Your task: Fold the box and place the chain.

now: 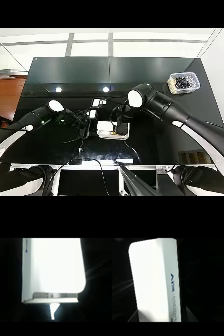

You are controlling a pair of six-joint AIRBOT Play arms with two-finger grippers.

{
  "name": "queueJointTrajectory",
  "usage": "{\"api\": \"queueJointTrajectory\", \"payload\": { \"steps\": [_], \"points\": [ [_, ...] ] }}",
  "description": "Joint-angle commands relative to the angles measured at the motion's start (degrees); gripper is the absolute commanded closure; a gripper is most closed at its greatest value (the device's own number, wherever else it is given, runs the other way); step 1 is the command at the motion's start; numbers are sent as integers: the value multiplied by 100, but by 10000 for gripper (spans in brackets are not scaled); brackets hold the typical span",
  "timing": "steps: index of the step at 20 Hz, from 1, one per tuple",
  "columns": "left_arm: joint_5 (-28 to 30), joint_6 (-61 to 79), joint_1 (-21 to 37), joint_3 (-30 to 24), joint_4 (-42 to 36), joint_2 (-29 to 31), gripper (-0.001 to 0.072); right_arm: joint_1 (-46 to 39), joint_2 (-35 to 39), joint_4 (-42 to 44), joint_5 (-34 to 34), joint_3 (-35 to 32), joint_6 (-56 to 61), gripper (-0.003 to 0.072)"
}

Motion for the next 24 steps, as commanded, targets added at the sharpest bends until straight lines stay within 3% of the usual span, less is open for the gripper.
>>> {"api": "queueJointTrajectory", "payload": {
  "steps": [1,7,13,18,24],
  "points": [
    [2,2,0,-4,2,-4,241,-2,35,52,487,275,149,-13],
    [2,2,0,-4,2,-4,241,-199,415,258,785,317,195,-13],
    [2,2,0,-4,2,-4,241,-1272,507,800,905,70,177,-5],
    [20,-15,0,-4,2,-4,240,-1593,505,1843,164,-903,-1276,-7],
    [17,-15,0,-4,2,-4,241,-1401,494,1867,-85,-929,-1550,-7]
  ]
}}
